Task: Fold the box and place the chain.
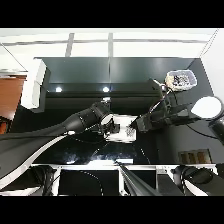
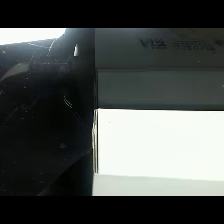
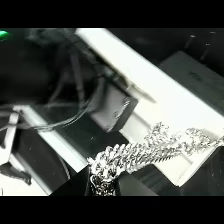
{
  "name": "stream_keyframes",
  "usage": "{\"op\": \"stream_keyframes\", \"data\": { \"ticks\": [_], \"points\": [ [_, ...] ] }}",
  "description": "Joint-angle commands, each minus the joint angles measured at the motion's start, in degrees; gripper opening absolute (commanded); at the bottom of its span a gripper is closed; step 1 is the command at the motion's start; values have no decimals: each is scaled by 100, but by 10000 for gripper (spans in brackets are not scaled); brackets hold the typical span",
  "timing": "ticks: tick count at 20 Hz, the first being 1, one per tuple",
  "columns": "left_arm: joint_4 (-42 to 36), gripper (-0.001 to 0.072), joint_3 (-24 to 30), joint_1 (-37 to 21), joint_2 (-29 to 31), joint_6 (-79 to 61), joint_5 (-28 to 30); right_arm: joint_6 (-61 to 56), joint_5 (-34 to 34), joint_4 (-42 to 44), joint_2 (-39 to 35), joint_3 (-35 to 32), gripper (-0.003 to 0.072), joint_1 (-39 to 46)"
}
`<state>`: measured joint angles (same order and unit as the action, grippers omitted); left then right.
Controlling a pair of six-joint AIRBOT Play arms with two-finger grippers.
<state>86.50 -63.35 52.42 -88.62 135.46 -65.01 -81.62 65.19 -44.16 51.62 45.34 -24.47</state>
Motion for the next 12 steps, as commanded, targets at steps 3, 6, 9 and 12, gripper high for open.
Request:
{"op": "stream_keyframes", "data": {
  "ticks": [3,6,9,12],
  "points": [
    [0,30,-2,-2,0,-2,0,-125,-125,9,55,-227,419,74],
    [0,30,-2,-2,0,-2,0,-83,256,-721,-24,26,419,979],
    [2,30,-2,-4,0,-2,0,-848,-715,-2931,-35,-39,418,2109],
    [0,30,-2,-4,0,-2,0,-1803,-2288,-4249,308,-177,720,2656]
  ]
}}
